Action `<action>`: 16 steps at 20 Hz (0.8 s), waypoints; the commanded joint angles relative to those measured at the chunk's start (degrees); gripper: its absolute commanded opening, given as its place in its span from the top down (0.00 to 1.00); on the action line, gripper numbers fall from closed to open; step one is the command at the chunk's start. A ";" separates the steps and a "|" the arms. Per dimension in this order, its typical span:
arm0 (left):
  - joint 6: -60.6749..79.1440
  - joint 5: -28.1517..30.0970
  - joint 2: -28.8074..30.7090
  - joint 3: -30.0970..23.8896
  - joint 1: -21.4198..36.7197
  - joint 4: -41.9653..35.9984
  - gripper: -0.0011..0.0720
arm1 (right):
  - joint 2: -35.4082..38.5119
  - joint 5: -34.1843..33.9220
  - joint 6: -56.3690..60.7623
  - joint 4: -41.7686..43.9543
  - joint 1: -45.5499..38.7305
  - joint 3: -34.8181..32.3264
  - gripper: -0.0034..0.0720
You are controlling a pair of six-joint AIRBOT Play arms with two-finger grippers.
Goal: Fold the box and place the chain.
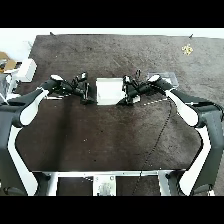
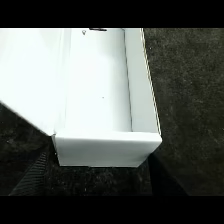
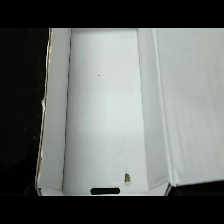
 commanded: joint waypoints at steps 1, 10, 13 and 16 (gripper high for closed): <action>0.09 2.25 -0.17 0.00 -1.05 -0.11 0.00 | -0.02 0.02 0.00 0.02 -0.02 -0.02 0.36; 2.25 4.81 -1.81 -0.02 -1.73 -4.33 0.00 | -0.02 0.02 0.00 0.02 -0.04 -0.02 0.36; 3.02 3.96 -1.81 0.00 -1.73 -4.31 0.00 | -0.04 0.02 0.00 0.02 -0.04 -0.02 0.36; 5.49 3.37 -1.81 0.00 -1.73 -4.37 0.00 | -0.04 0.02 0.00 0.02 -0.04 -0.02 0.36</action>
